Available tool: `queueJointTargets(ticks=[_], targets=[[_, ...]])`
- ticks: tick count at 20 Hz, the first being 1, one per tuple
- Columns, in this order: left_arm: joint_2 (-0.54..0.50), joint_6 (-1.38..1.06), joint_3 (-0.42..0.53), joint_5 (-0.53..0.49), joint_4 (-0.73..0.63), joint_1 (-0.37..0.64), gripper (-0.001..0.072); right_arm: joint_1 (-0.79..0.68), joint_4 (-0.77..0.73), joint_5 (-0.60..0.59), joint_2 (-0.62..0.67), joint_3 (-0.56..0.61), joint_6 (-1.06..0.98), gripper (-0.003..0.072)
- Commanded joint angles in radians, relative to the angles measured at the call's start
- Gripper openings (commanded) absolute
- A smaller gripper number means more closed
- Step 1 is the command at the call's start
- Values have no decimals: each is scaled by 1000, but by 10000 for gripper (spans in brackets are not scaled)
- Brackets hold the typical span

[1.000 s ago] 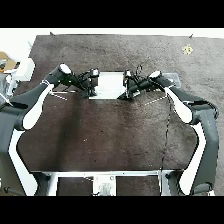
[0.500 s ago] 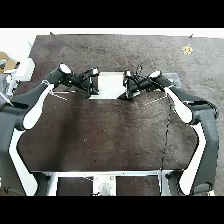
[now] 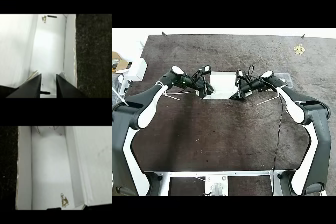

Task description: Fold the box and place the chain.

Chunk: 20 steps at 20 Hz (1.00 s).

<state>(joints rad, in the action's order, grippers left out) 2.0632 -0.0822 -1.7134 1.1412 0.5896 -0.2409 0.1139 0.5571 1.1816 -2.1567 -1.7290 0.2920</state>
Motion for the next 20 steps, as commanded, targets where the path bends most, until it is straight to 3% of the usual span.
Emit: queueJointTargets(ticks=[1,3,4,5,8,9,10,12,13,19,20], targets=[[5,-6,0,0,-22,0,207,1,0,0,1,0,0,593],[16,-5,0,1,-34,0,213,1,0,0,0,0,0,593],[24,-5,0,2,-35,0,279,1,0,0,1,0,0,593],[27,-5,0,0,-41,0,296,1,0,0,1,0,0,594],[29,-5,0,0,-61,0,301,1,0,0,1,0,0,593],[29,-5,0,0,-75,0,477,1,0,0,1,0,0,593],[29,-5,0,-7,-79,0,552,1,0,0,1,0,0,593],[29,-5,0,-5,-79,0,571,1,0,0,1,0,0,593],[29,-3,0,-8,-79,0,692,1,0,0,1,0,0,593],[29,3,0,-6,-72,1,696,1,0,0,1,0,0,593],[29,3,0,-9,-69,3,652,1,0,0,1,0,0,593]])
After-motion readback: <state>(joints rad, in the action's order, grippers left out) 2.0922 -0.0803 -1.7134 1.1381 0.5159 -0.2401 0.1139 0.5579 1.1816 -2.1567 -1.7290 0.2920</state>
